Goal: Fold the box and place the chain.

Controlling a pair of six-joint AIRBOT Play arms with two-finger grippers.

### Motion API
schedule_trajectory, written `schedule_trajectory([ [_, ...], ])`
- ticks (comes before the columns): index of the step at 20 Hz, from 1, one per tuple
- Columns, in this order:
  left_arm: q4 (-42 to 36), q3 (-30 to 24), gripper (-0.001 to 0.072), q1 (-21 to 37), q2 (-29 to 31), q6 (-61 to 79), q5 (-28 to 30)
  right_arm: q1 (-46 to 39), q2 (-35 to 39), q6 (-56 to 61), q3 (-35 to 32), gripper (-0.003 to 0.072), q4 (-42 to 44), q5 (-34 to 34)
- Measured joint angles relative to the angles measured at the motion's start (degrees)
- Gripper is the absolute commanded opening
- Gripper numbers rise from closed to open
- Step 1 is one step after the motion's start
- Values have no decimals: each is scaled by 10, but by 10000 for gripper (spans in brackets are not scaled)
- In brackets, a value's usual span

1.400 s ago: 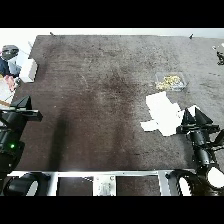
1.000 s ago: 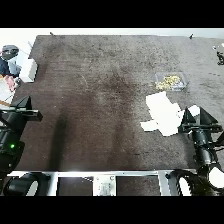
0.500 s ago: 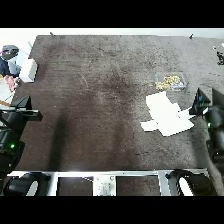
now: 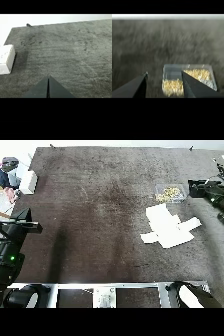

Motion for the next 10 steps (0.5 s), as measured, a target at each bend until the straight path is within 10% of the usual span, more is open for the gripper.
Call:
schedule_trajectory([
  [10,0,0,11,0,0,0,0,-225,-311,110,321,463,-270,419],
])
